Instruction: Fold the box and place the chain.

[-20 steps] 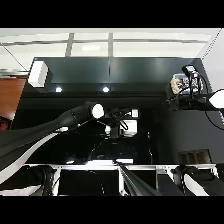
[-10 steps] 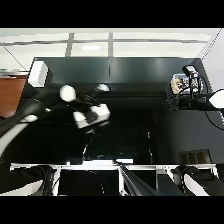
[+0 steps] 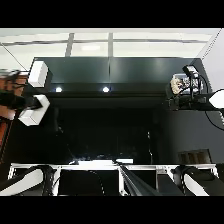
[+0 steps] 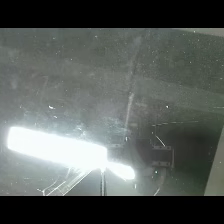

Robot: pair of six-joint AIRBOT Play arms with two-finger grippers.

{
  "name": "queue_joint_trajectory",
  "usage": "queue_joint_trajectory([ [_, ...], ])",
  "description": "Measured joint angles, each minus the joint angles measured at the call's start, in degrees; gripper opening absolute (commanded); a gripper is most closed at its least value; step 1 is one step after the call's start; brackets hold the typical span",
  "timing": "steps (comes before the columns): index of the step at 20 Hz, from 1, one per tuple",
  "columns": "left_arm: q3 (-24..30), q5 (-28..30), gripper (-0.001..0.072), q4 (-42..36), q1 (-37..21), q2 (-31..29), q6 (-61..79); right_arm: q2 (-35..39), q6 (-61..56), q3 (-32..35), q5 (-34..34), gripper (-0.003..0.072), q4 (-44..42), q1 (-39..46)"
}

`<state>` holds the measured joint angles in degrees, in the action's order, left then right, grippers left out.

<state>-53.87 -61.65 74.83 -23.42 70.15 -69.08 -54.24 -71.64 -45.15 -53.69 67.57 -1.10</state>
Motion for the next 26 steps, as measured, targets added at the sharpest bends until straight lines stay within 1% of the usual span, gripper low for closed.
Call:
queue_joint_trajectory([
  [2, 0.04, 3.76, 0.0162, -2.67, -3.76, 0.94, 3.48, 0.02, -0.07, 0.0, 0.0, 0.0012, 0.0, 0.0],
  [4, 0.04, 7.98, 0.0162, -4.48, -5.22, 2.23, 7.08, 0.02, -0.22, 0.0, 0.0, 0.0012, 0.0, 0.0],
  [7, -0.52, 14.01, 0.0161, -5.75, -5.55, 5.01, 10.78, 0.02, -0.22, 0.0, 0.09, 0.0012, 0.0, 0.0],
  [11, -3.65, 17.62, 0.0163, -6.29, -4.17, 10.1, 13.49, 0.02, -0.24, 0.0, 0.68, 0.0012, 0.0, 0.0],
  [12, -4.72, 17.84, 0.018, -6.32, -3.69, 11.28, 13.86, 0.0, -0.31, 0.0, 0.9, 0.0012, 0.0, 0.0],
  [13, -5.9, 18.38, 0.0354, -6.32, -3.19, 12.52, 14.14, 0.02, -0.42, 0.0, 0.94, 0.0012, 0.0, 0.0],
  [14, -7.08, 18.84, 0.0664, -6.43, -2.71, 13.68, 14.29, 0.02, -0.46, 0.0, 1.16, 0.0012, 0.0, 0.0],
  [15, -8.02, 19.17, 0.071, -6.51, -2.36, 14.49, 14.29, 0.0, -0.55, 0.0, 1.27, 0.0012, 0.0, 0.0],
  [19, -11.39, 20.06, 0.0709, -6.21, -1.6, 15.1, 12.61, 0.02, -0.79, 0.0, 1.33, 0.0013, -0.02, 0.0],
  [21, -13.75, 18.38, 0.0708, -6.21, -1.4, 13.66, 12.09, 0.0, -0.83, 0.0, 1.38, 0.0012, 0.0, 0.0],
  [22, -14.86, 16.94, 0.0677, -6.23, -1.29, 12.7, 11.85, 0.02, -0.83, 0.0, 1.38, 0.0012, 0.0, 0.0],
  [23, -15.91, 15.54, 0.0473, -6.29, -1.16, 11.56, 11.61, 0.02, -0.83, 0.0, 1.44, 0.0012, 0.0, 0.0],
  [24, -16.87, 13.92, 0.0105, -6.49, -1.01, 10.12, 10.56, 0.02, -0.83, 0.0, 1.44, 0.0012, 0.0, 0.0],
  [25, -17.62, 11.96, 0.0025, -6.54, -0.74, 8.59, 9.31, 0.02, -0.83, 0.0, 1.44, 0.0012, 0.0, 0.0],
  [26, -18.1, 9.75, 0.0024, -6.64, -0.46, 7.15, 8.2, 0.0, -0.83, 0.0, 1.36, 0.0012, 0.0, 0.0],
])
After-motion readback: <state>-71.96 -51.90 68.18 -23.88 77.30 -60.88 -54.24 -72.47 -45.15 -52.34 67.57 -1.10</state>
